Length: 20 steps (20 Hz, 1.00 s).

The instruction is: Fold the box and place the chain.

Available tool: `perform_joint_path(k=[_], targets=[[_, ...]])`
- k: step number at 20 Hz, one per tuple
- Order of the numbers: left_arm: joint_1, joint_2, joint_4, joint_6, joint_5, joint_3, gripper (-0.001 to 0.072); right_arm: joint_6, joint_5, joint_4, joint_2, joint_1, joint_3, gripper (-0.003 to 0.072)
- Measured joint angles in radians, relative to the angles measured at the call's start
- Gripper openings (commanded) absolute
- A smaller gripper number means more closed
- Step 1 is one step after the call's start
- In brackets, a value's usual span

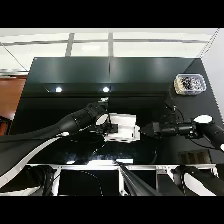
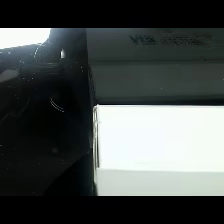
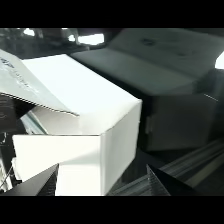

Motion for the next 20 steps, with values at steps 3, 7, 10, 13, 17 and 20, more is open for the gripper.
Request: perform_joint_path(k=[3, 7, 10, 13, 17, 20], targets=[[0.000, 0.000, 0.000, 0.000, 0.000, 0.000, 0.0031, 0.061, -0.053, -0.024, 0.000, 0.089, 0.035, 0.0615], [0.000, 0.000, 0.000, 0.000, 0.001, 0.000, 0.0031, 0.170, -0.160, -0.093, 0.000, 0.234, 0.089, 0.0614], [0.000, 0.000, 0.000, 0.000, 0.002, 0.000, 0.0031, 0.262, -0.239, -0.179, 0.000, 0.336, 0.132, 0.0613], [0.000, 0.000, 0.001, 0.000, 0.000, 0.000, 0.0031, 0.404, -0.292, -0.302, 0.000, 0.429, 0.178, 0.0466], [0.000, 0.000, 0.000, -0.001, 0.000, 0.000, 0.0032, 0.571, -0.322, -0.450, 0.000, 0.510, 0.228, 0.0465], [0.000, 0.000, 0.000, -0.001, 0.003, 0.000, 0.0031, 0.655, -0.327, -0.504, 0.000, 0.547, 0.246, 0.0465]])
